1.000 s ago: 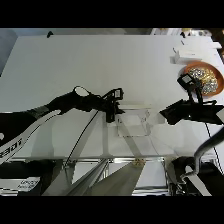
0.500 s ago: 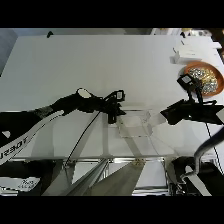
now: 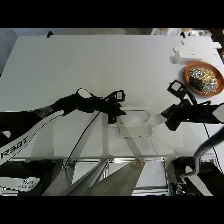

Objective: Fold the box and place the chain.

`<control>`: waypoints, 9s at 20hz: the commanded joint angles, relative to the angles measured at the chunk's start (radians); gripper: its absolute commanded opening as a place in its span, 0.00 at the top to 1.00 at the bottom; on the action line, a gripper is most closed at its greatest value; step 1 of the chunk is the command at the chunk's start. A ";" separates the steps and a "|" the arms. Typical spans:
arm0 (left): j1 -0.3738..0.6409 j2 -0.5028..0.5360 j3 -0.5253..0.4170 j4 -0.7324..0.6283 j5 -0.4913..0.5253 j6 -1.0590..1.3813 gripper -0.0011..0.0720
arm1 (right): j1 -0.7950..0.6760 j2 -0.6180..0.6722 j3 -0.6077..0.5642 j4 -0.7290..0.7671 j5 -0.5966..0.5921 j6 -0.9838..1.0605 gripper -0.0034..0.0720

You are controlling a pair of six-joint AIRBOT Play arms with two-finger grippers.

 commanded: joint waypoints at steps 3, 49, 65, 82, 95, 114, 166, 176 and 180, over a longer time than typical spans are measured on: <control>-0.001 -0.001 -0.001 0.002 -0.001 0.000 0.97 | 0.188 -0.092 -0.002 -0.092 0.140 -0.171 0.93; -0.001 -0.001 -0.001 0.002 -0.004 0.000 0.97 | 0.019 -0.178 -0.190 0.389 -0.344 -0.922 0.05; -0.001 -0.001 -0.001 0.002 -0.004 0.000 0.97 | -0.029 -0.387 -0.190 0.473 -0.257 -1.056 0.12; -0.001 -0.001 -0.001 0.002 -0.004 0.000 0.97 | -0.028 -0.472 -0.190 0.489 -0.283 -1.110 0.55; -0.001 -0.001 -0.001 0.002 -0.004 0.000 0.97 | -0.028 -0.472 -0.190 0.489 -0.280 -1.110 0.57; 0.042 0.157 -0.001 0.317 -0.088 -0.276 0.43 | -0.028 -0.472 -0.190 0.489 -0.280 -1.110 0.57; -0.144 0.263 -0.054 0.995 0.040 -0.768 0.67 | -0.028 -0.472 -0.190 0.489 -0.280 -1.110 0.57; -0.131 0.260 -0.059 0.764 0.130 -0.392 0.58 | -0.028 -0.472 -0.190 0.489 -0.280 -1.110 0.57; -0.140 0.256 -0.059 0.729 0.114 -0.388 0.61 | -0.028 -0.472 -0.190 0.489 -0.280 -1.110 0.57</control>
